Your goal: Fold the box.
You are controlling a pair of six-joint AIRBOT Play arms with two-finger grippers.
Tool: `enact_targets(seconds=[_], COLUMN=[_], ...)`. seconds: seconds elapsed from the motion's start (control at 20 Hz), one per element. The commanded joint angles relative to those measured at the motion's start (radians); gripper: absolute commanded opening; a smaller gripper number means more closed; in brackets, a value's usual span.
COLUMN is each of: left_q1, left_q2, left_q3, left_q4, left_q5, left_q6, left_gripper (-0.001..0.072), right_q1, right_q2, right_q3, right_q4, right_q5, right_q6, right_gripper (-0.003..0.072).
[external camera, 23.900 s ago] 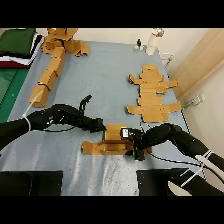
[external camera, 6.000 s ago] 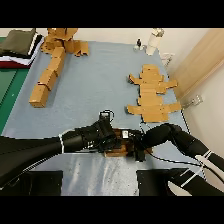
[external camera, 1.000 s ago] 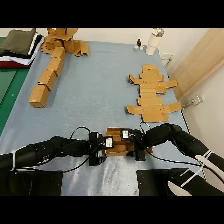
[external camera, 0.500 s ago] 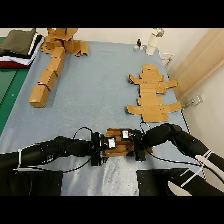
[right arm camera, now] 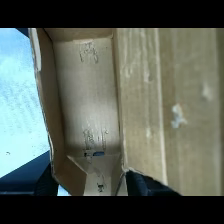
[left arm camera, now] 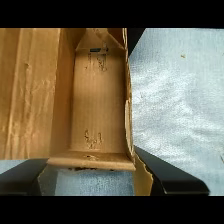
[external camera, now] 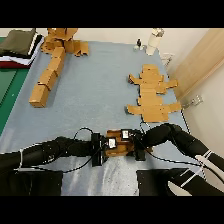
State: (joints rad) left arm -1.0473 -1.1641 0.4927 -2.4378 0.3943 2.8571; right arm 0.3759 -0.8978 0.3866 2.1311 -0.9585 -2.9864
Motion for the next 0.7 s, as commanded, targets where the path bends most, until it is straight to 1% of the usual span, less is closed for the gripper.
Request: enact_targets(seconds=[0.0, 0.05, 0.1, 0.15, 0.2, 0.3, 0.65], left_q1=[0.0, 0.0, 0.0, 0.0, 0.0, 0.0, 0.0], left_q2=[0.0, 0.0, 0.0, 0.0, 0.0, 0.0, 0.0], left_q3=[0.005, 0.005, 0.005, 0.005, 0.005, 0.005, 0.005], left_q4=[-0.002, -0.001, 0.0, 0.0, 0.0, 0.0, 0.0], left_q5=[-0.016, -0.023, -0.029, -0.029, -0.028, -0.028, -0.027], left_q6=[0.0, 0.0, 0.002, 0.008, 0.008, 0.008, 0.008], left_gripper=[0.0584, 0.0581, 0.0399, 0.0287, 0.0288, 0.0317, 0.0317], right_q1=[0.0, 0.0, 0.0, 0.0, 0.0, 0.0, 0.0], right_q2=[0.0, 0.0, 0.0, 0.0, 0.0, 0.0, 0.0], right_q3=[0.0, 0.0, 0.0, 0.0, 0.0, 0.0, 0.0], right_q4=[0.001, 0.001, 0.001, 0.001, 0.001, 0.001, 0.001], right_q5=[0.0, 0.0, 0.0, 0.0, 0.0, 0.0, 0.0], right_q6=[0.001, 0.001, 0.001, 0.001, 0.001, 0.001, 0.001], right_gripper=[0.05, 0.05, 0.05, 0.0501, 0.0501, 0.0501, 0.05])
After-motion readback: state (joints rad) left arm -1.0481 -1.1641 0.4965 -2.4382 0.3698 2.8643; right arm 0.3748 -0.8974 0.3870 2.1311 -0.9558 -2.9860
